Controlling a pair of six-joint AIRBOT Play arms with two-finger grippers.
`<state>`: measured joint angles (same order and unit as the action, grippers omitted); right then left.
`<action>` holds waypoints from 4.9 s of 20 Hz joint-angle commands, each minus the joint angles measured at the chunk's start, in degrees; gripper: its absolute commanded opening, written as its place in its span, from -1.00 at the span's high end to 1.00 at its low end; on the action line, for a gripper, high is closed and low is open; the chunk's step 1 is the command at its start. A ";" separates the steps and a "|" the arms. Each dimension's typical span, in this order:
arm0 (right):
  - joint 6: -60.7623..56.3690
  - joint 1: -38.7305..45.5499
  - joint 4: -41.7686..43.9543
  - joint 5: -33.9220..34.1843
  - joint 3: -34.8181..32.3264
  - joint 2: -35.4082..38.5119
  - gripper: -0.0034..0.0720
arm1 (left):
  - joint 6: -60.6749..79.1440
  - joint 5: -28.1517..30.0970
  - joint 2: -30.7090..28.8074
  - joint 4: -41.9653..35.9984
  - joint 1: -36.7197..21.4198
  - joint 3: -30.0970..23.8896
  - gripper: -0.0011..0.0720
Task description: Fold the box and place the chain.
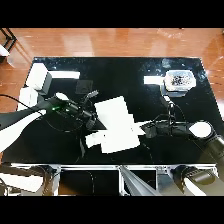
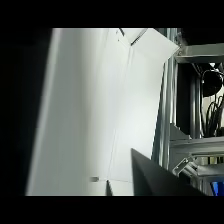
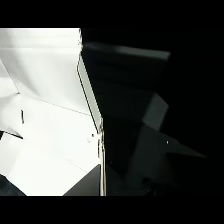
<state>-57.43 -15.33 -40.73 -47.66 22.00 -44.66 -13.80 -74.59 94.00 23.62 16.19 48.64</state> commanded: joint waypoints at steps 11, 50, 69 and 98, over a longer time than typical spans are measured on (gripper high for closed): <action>0.00 -0.04 -0.28 -0.07 0.00 0.02 0.85 | -0.13 2.36 0.37 1.92 0.57 0.22 0.51; 40.11 3.80 -10.10 -5.46 -1.62 0.15 -0.96 | 22.84 32.15 -20.96 17.35 13.31 -9.84 0.92; 48.87 -18.80 -7.78 13.00 -3.56 -7.13 -0.96 | 22.56 32.24 -19.37 17.22 13.31 -9.84 0.91; 45.22 -24.65 -5.18 21.07 -3.48 -7.26 -0.96 | 22.36 32.37 -19.08 17.20 13.31 -9.86 0.91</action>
<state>-10.85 -39.92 -46.22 -30.98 18.48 -51.83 8.49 -41.98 74.91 40.82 29.47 38.81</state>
